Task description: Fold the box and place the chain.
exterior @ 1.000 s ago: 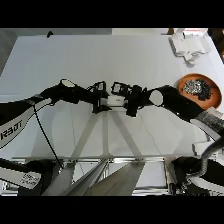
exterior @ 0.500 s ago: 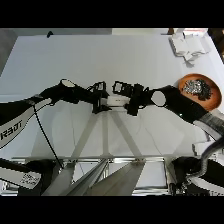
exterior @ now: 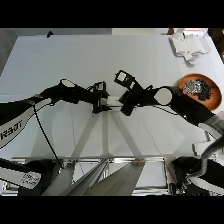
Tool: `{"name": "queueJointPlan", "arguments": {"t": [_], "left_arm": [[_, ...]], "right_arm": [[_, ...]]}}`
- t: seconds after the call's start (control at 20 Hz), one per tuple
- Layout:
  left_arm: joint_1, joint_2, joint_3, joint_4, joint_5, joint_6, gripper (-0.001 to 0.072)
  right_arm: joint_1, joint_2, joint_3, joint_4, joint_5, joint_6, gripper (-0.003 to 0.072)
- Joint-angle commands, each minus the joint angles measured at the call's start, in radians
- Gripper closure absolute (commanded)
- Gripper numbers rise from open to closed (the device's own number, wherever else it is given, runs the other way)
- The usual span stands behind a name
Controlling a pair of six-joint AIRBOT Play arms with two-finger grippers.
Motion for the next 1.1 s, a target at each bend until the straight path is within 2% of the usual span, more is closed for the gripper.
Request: {"name": "queueJointPlan", "arguments": {"t": [0.0, 0.15, 0.4, 0.75, 1.05], "left_arm": [[0.001, 0.000, 0.000, 0.000, 0.000, 0.000, 0.0355], [0.001, 0.000, 0.000, 0.000, 0.000, 0.000, 0.0355], [0.001, 0.000, 0.000, 0.000, 0.000, 0.000, 0.0355], [0.001, 0.000, 0.000, 0.000, 0.000, 0.000, 0.0355], [0.001, 0.000, 0.000, 0.000, 0.000, 0.000, 0.0355]], "right_arm": [[-0.034, -0.095, -0.006, 0.324, 0.013, 0.016, 0.0678], [-0.066, -0.191, -0.006, 0.484, -0.003, 0.016, 0.0678], [-0.068, -0.230, -0.006, 0.414, 0.050, 0.017, 0.0677], [-0.068, -0.213, -0.006, 0.399, 0.060, 0.017, 0.0678], [-0.080, -0.103, -0.006, 0.396, 0.045, 0.016, 0.0675]]}}
